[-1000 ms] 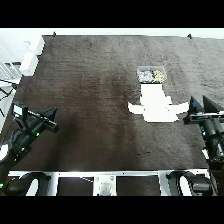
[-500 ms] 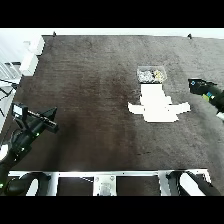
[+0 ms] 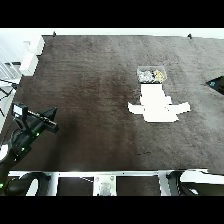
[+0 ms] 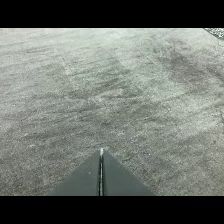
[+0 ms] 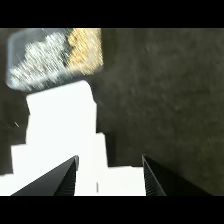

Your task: Fold the box and place the chain.

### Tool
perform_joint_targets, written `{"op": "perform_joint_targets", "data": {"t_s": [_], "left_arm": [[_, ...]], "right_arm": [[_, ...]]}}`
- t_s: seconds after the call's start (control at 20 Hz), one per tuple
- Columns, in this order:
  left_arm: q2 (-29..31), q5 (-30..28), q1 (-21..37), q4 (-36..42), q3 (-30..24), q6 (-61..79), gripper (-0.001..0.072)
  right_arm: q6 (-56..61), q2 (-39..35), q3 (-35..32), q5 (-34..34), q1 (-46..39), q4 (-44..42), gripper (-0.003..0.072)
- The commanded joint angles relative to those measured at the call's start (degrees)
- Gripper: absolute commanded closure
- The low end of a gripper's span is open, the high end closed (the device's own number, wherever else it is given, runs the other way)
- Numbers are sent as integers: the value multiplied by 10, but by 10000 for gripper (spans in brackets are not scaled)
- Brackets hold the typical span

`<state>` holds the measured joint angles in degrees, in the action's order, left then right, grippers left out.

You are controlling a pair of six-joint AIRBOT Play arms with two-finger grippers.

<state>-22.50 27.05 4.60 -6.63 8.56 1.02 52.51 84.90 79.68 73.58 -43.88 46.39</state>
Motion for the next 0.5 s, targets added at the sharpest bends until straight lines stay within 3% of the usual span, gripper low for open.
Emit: {"op": "perform_joint_targets", "data": {"t_s": [0.0, 0.2, 0.45], "left_arm": [[0, 0, 0, 0, 0, 0, 688], [0, 0, 0, 0, 0, 0, 688], [0, 0, 0, 0, 0, 0, 689]], "right_arm": [[7, 108, 95, 100, 3, 88, 195], [-15, 207, 124, 176, 21, 87, 184], [-22, 261, 124, 195, 41, 88, 187]]}}
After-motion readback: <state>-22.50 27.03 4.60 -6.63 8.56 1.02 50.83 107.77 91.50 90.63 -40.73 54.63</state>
